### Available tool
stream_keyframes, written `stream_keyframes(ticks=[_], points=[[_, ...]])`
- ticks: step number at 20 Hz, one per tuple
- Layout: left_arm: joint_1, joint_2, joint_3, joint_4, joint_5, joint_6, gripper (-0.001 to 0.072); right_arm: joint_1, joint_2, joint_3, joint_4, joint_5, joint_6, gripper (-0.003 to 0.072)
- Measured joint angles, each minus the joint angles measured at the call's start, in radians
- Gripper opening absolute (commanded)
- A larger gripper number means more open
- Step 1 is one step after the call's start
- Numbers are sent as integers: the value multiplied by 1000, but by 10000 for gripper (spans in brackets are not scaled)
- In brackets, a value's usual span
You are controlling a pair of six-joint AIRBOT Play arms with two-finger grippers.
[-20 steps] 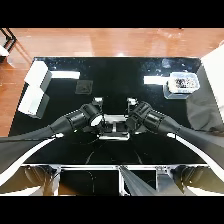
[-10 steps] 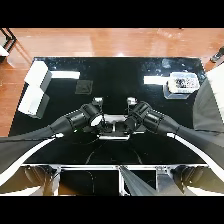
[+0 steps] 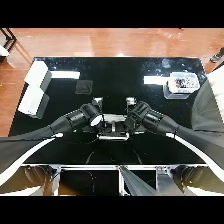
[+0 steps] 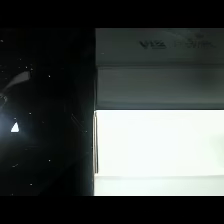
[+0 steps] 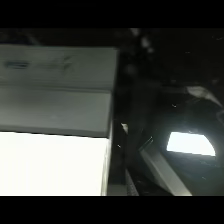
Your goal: Fold the box and place the chain.
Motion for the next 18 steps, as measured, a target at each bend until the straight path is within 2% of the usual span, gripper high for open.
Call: stream_keyframes(ticks=[2,4,5,7,8,10,18], points=[[0,0,0,-3,5,0,24,0,0,8,-15,-19,-4,366],[0,0,0,-3,5,0,24,0,1,14,-16,-24,-5,321],[0,0,0,-3,5,0,24,0,2,16,-17,-25,-7,231],[0,0,0,-3,5,0,24,0,2,18,-18,-29,-7,193],[0,0,0,-3,5,0,24,0,2,19,-18,-29,-7,82],[0,0,0,-5,10,-3,24,0,2,20,-16,-26,-6,23],[0,0,0,-5,7,-2,24,6,-1,21,-19,-27,-6,26]])
